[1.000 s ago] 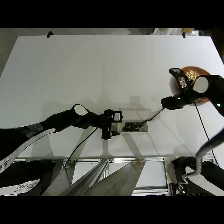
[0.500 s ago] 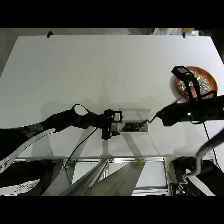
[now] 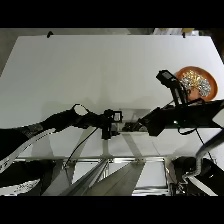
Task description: Fold the box and place the chain.
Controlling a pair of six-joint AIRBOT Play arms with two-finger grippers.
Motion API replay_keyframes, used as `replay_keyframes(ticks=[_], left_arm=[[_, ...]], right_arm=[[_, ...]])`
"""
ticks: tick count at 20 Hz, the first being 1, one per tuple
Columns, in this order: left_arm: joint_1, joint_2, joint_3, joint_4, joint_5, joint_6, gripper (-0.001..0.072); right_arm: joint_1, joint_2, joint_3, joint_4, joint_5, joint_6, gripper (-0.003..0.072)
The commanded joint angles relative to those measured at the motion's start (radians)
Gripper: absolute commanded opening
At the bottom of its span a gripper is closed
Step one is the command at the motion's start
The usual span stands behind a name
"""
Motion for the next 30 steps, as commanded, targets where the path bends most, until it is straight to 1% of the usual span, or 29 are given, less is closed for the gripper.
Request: replay_keyframes(ticks=[1,2,5,8,9,10,12,15,17,18,20,21,24,30], left_arm=[[0.0,0.0,0.0,0.0,0.0,0.0,0.0271],[0.0,0.0,0.0,0.0,0.0,0.0,0.0271],[0.0,0.0,0.0,0.0,0.0,0.0,0.0271],[0.0,0.0,0.0,0.0,0.0,0.0,0.0271],[0.0,0.0,0.0,0.0,0.0,0.0,0.0271],[0.0,0.0,0.0,0.0,0.0,0.0,0.0271],[0.0,0.0,0.0,0.0,0.0,0.0,0.0271],[0.0,0.0,0.0,0.0,0.0,0.0,0.0271],[0.0,0.0,0.0,0.0,0.0,0.0,0.0271],[0.0,0.0,0.0,0.0,0.0,0.0,0.0271],[0.0,0.0,0.0,0.0,0.0,0.0,0.0271],[0.0,0.0,0.0,0.0,0.0,0.0,0.0271],[0.0,0.0,0.0,0.0,0.0,0.0,0.0271],[0.0,0.0,0.0,0.0,0.0,0.0,0.0271]], right_arm=[[0.014,-0.063,-0.043,-0.003,-0.056,-0.005,0.0144],[0.014,-0.08,-0.043,-0.004,-0.057,-0.005,0.0201],[-0.022,-0.098,-0.023,-0.006,-0.065,-0.021,0.0201],[-0.141,-0.099,0.055,-0.041,-0.056,-0.04,0.0194],[-0.19,-0.099,0.079,-0.079,-0.059,-0.039,0.0179],[-0.238,-0.1,0.09,-0.121,-0.062,-0.039,0.0132],[-0.331,-0.119,0.091,-0.213,-0.063,-0.038,0.0011],[-0.423,-0.212,0.09,-0.312,-0.042,-0.025,0.0011],[-0.44,-0.298,0.09,-0.357,-0.046,0.0,0.0012],[-0.44,-0.345,0.09,-0.38,-0.048,0.0,0.0047],[-0.44,-0.433,0.09,-0.408,-0.055,-0.001,0.0271],[-0.44,-0.475,0.09,-0.426,-0.055,0.0,0.0339],[-0.44,-0.569,0.09,-0.451,-0.061,0.0,0.0343],[-0.44,-0.652,0.09,-0.45,-0.109,0.0,0.0341]])
